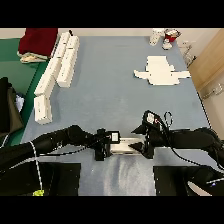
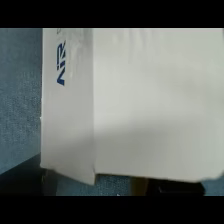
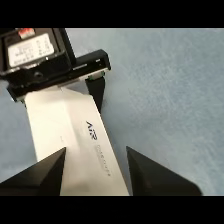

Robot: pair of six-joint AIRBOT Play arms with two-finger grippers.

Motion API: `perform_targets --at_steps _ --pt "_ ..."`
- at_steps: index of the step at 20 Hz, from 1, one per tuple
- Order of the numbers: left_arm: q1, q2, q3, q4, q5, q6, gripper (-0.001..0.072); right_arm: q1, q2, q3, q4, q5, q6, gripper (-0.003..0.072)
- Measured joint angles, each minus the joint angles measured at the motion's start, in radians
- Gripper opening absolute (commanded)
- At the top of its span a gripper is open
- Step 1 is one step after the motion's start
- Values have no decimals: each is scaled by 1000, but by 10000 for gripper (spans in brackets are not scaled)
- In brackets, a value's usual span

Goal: Fold the box.

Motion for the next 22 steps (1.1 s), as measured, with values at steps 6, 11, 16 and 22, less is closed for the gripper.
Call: perform_targets --at_steps 6,11,16,22 --pt "0 0 0 0 0 0 523 43 6 14 -92 -46 -38 587" --pt "0 0 0 0 0 0 523 158 31 -17 -134 48 -49 586" --pt "0 0 0 0 0 0 523 272 48 -77 -231 208 -51 586" --pt "0 0 0 0 0 0 523 328 -10 -97 -300 273 -52 586"
